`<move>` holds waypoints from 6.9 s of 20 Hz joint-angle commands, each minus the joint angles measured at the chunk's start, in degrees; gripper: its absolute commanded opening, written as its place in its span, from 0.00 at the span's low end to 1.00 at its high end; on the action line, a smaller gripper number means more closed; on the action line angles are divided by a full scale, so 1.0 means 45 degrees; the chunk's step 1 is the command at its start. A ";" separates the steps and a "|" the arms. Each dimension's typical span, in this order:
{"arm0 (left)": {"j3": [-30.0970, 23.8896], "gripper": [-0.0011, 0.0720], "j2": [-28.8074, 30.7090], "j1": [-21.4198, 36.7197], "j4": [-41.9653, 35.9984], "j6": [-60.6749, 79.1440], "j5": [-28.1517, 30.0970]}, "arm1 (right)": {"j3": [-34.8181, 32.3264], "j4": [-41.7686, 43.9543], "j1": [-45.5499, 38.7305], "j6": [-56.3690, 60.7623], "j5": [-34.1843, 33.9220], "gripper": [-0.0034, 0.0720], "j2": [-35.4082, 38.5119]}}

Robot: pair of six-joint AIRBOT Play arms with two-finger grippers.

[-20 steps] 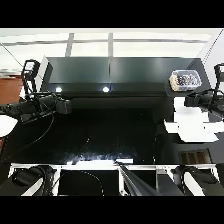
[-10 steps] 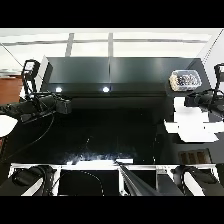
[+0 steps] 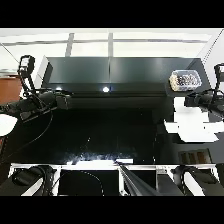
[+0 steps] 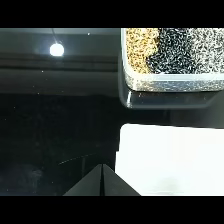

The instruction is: Fold the box and place the chain.

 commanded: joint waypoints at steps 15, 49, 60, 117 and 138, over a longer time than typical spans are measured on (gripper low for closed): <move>0.0000 0.99 -0.2370 0.0000 0.0656 -0.0024 0.1729 | 0.2108 -0.3502 -0.4328 0.4930 0.0311 0.96 -0.1860; 0.0000 0.99 -0.3337 -0.0024 -0.0933 -0.0015 0.1185 | 0.6484 0.5144 -1.2463 -0.4347 1.0632 0.39 -1.1681; 0.0000 0.99 -0.3337 -0.0049 -0.0952 -0.0015 0.0962 | 0.5659 0.6329 -0.9564 -0.5605 1.0438 0.09 -0.9894; -0.0680 0.67 -1.1472 0.1987 -1.3124 1.7252 -0.9233 | -0.3589 0.9991 0.4658 -0.3560 0.1744 0.10 -0.0063; 0.0675 0.04 -0.8791 0.0112 -1.0355 2.0016 -0.6747 | 0.0967 0.0597 0.1593 -0.3016 0.3959 0.97 -0.0063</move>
